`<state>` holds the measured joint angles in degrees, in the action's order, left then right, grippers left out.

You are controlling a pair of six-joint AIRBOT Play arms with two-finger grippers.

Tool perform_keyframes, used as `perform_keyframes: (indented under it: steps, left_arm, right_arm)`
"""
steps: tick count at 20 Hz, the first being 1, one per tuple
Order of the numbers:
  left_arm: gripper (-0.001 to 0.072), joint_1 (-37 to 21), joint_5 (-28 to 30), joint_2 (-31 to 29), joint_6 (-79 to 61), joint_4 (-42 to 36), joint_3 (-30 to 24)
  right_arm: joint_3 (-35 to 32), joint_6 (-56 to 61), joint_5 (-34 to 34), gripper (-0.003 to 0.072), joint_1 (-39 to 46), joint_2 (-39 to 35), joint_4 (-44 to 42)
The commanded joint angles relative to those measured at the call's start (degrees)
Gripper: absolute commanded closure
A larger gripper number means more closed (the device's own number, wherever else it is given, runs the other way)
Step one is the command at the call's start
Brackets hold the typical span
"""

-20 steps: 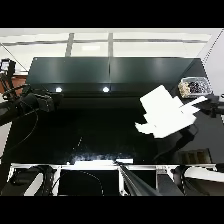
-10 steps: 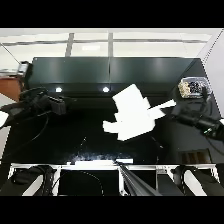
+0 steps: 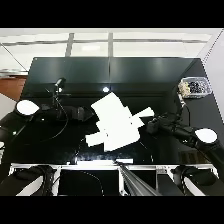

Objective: Fold the box and place the chain.

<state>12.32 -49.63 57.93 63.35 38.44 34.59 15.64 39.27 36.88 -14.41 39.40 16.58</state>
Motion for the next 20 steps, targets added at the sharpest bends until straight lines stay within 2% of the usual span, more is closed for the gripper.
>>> perform_keyframes:
  steps: [1, 4, 7, 10, 14, 17, 20]
  left_arm:
    - [0.0002, -1.81, -2.97, 3.28, -2.47, -4.24, -2.05]
    - [0.0002, -3.45, -2.93, 3.43, -12.09, -12.74, -6.51]
    - [0.0002, -3.54, -2.99, 6.67, -20.55, -19.61, -8.94]
    - [0.0002, -3.54, -3.30, 11.19, -25.03, -21.77, -8.92]
    - [0.0002, -1.46, -6.75, 17.77, -39.43, -31.23, -8.76]
    - [0.0002, 1.05, -8.17, 21.97, -45.29, -32.54, -7.32]
    - [0.0003, 1.66, -14.82, 25.57, -51.43, -32.46, -4.90]
  right_arm:
    - [-0.22, -1.29, -4.07, 0.0647, -4.48, -0.31, 1.03]
    - [-0.22, -0.52, -3.48, 0.0647, -4.74, -0.31, 0.98]
    - [-0.22, -0.48, -3.48, 0.0647, -4.74, -0.31, 0.98]
    - [-0.22, -0.46, -2.67, 0.0647, -4.74, -0.31, 0.98]
    - [-0.22, -0.09, -2.23, 0.0647, -4.74, -0.31, 0.96]
    - [-0.22, 0.07, -2.23, 0.0647, -4.74, -0.31, 0.96]
    - [-0.22, 0.81, -2.25, 0.0647, -4.74, -0.31, 0.98]
